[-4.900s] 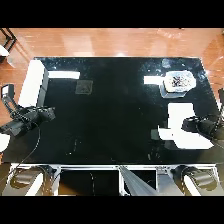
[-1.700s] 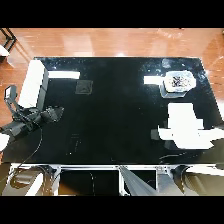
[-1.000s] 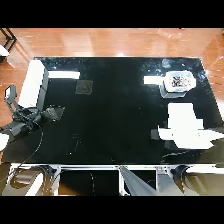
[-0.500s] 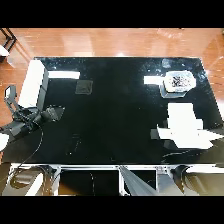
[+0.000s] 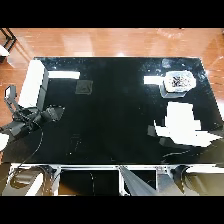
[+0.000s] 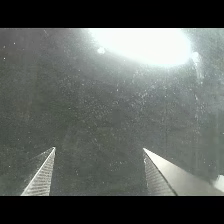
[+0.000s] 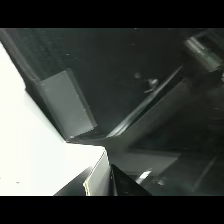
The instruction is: Fold the box and place the chain.
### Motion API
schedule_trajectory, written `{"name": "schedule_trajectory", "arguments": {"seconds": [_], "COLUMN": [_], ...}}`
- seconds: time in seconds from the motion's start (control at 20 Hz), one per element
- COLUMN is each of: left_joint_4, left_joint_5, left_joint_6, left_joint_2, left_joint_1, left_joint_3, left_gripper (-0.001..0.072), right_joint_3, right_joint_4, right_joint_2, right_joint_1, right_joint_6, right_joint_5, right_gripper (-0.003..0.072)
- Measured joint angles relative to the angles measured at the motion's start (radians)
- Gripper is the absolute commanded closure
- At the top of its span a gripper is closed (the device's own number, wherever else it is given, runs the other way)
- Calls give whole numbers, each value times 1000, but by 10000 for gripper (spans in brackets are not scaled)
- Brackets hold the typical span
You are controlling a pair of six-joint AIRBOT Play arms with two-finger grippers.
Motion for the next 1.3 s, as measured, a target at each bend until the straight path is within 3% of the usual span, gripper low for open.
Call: {"name": "schedule_trajectory", "arguments": {"seconds": [0.75, 1.05, 1.3], "left_joint_4": [-3, -12, -39], "left_joint_5": [-2, -10, -9], "left_joint_6": [0, 5, 9], "left_joint_2": [0, 0, -2], "left_joint_1": [0, 0, -1], "left_joint_3": [0, 0, 0], "left_gripper": [73, 73, 73], "right_joint_3": [-44, -180, -276], "right_joint_4": [199, 354, 444], "right_joint_2": [10, 77, 240], "right_joint_1": [60, 294, 561], "right_joint_6": [-14, 9, 69], "right_joint_5": [45, -10, -140], "right_gripper": [665, 666, 665]}}
